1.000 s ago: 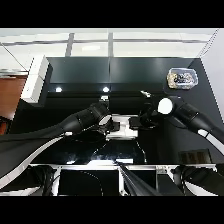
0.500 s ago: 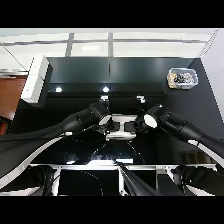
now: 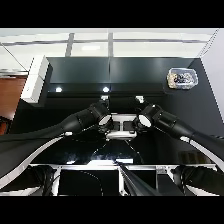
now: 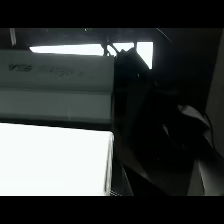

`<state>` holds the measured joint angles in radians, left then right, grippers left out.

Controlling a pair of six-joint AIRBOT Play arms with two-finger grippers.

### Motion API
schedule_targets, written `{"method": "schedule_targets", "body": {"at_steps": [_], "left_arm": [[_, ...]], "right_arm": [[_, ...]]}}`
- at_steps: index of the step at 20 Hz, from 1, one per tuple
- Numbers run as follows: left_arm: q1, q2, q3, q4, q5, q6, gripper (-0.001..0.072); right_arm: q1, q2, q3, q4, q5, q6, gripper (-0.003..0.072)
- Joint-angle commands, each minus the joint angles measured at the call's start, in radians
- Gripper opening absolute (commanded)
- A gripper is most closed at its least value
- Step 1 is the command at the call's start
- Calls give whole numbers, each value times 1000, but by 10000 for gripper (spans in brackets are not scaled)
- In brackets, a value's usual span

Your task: Fold the box and place the chain.

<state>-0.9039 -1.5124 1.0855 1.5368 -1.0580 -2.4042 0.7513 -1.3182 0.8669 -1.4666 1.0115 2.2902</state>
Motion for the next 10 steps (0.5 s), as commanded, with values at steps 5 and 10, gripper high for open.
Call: {"method": "schedule_targets", "body": {"at_steps": [5,10], "left_arm": [[0,1,0,0,0,0,27],[0,1,0,0,-2,1,27]], "right_arm": [[5,-29,26,-2,27,6,11],[5,-29,26,-4,40,-3,86]]}}
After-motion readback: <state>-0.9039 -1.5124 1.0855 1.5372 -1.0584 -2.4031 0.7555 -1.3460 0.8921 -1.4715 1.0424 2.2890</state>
